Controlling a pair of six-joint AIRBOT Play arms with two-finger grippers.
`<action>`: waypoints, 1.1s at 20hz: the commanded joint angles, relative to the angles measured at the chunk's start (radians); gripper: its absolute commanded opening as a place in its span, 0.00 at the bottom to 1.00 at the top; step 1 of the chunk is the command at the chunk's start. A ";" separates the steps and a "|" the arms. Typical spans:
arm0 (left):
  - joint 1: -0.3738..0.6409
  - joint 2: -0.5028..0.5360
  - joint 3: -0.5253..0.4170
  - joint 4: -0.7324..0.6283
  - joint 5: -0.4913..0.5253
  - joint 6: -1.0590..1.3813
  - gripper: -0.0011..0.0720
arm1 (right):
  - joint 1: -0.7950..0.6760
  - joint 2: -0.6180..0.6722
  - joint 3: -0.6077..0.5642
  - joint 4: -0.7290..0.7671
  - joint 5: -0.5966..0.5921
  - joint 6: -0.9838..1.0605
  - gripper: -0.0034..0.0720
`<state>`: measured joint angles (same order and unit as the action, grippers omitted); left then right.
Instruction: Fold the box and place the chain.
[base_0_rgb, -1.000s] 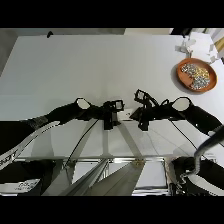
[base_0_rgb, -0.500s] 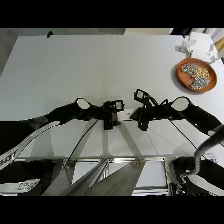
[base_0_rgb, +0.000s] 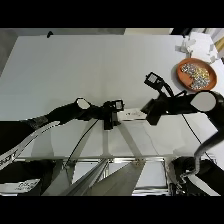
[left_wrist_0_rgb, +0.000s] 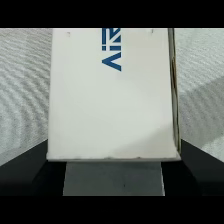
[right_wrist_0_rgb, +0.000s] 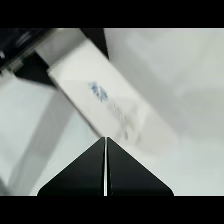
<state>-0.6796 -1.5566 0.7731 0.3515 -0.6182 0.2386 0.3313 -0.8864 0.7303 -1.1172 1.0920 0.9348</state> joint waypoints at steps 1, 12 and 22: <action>0.000 0.001 0.000 0.001 0.000 0.001 0.36 | 0.000 0.053 0.009 -0.330 0.363 0.438 0.07; 0.000 0.001 0.000 0.000 -0.008 0.001 0.36 | 0.000 0.053 -0.078 -0.362 0.324 0.871 0.07; 0.001 0.005 0.000 0.005 -0.006 0.000 0.03 | 0.000 0.053 -0.078 -0.360 0.280 0.871 0.07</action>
<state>-0.6792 -1.5543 0.7731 0.3527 -0.6239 0.2390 0.3313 -0.8341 0.6529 -1.4769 1.3766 1.8030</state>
